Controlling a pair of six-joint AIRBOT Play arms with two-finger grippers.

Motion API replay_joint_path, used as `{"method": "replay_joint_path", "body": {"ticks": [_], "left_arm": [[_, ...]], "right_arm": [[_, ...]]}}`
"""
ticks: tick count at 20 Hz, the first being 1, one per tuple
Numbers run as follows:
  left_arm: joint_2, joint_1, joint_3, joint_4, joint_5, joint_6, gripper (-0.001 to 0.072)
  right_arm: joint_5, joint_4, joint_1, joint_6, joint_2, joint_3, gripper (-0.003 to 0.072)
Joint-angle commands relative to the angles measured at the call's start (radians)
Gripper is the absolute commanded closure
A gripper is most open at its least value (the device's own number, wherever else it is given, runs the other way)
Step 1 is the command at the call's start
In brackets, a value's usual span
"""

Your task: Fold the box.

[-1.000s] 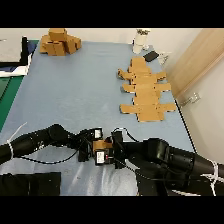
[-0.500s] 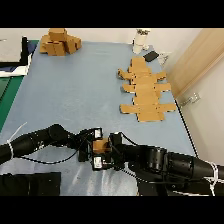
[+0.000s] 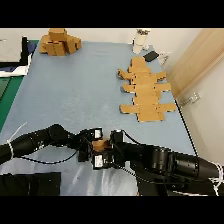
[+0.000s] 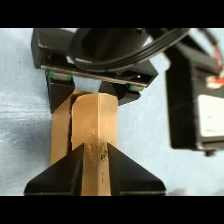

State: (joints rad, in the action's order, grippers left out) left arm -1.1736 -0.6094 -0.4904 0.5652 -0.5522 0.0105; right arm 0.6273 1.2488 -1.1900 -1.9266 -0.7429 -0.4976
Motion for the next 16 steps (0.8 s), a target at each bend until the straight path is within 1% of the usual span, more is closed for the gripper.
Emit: {"method": "replay_joint_path", "body": {"ticks": [1,3,6,7,10,13,14,16], "left_arm": [[0.0,0.0,-0.001,0.0,0.0,-0.002,0.0347],[0.0,0.0,-0.001,-0.001,0.0,-0.002,0.0348],[0.0,0.0,-0.001,0.0,0.0,-0.002,0.0348],[0.0,0.0,-0.001,0.0,0.0,-0.002,0.0347],[0.0,0.0,-0.001,-0.001,0.0,-0.001,0.0348],[0.0,0.0,-0.001,0.0,0.0,-0.001,0.0348],[0.0,0.0,-0.001,0.0,0.0,-0.002,0.0348],[0.0,0.0,-0.001,-0.001,0.0,-0.002,0.0348]], "right_arm": [[0.003,-0.023,-0.001,0.013,0.005,-0.008,0.0469],[0.003,-0.022,-0.001,0.017,0.004,-0.008,0.0486],[0.003,-0.021,-0.001,0.02,0.002,-0.008,0.0491],[0.004,-0.018,-0.001,0.024,0.002,-0.008,0.0545],[0.006,0.018,-0.001,0.023,0.002,-0.008,0.0547],[0.01,0.023,-0.002,0.023,-0.005,-0.008,0.0548],[0.01,0.023,-0.004,0.023,-0.007,-0.008,0.0567],[0.012,0.021,-0.028,0.024,-0.013,-0.008,0.0569]]}}
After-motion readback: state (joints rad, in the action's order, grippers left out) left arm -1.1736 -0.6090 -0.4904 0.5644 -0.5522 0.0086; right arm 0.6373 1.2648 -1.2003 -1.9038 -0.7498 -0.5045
